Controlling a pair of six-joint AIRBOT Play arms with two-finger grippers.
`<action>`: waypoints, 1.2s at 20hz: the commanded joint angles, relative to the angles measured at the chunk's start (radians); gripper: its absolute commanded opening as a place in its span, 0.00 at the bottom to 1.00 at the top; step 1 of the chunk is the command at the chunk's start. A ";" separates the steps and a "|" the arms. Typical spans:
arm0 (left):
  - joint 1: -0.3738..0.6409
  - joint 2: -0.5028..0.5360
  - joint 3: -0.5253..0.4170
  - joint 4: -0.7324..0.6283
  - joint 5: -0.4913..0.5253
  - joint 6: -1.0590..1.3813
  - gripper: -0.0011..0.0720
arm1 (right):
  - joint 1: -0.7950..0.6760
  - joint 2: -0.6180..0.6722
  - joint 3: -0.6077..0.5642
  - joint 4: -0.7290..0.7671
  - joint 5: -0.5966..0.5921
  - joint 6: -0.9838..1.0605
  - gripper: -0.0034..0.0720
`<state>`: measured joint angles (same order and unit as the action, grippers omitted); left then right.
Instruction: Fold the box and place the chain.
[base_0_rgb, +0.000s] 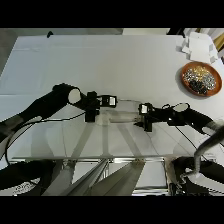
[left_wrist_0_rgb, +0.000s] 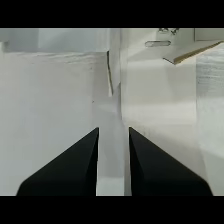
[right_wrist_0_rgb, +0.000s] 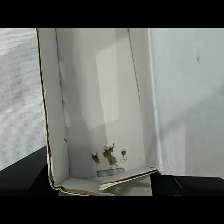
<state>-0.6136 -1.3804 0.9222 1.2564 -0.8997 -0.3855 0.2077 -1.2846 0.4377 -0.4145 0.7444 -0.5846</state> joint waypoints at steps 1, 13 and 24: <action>0.000 -0.066 -0.001 -0.031 0.014 0.031 0.31 | 0.000 0.001 0.000 0.000 0.000 0.000 0.58; -0.051 -0.130 -0.002 -0.050 0.088 0.118 0.49 | 0.000 0.001 0.000 0.000 0.000 0.000 0.58; -0.055 -0.069 -0.002 -0.078 0.056 0.137 0.49 | 0.000 0.001 0.000 0.000 0.000 0.000 0.58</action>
<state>-0.6685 -1.4708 0.9180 1.1957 -0.8093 -0.2558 0.2070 -1.2839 0.4377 -0.4152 0.7456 -0.5838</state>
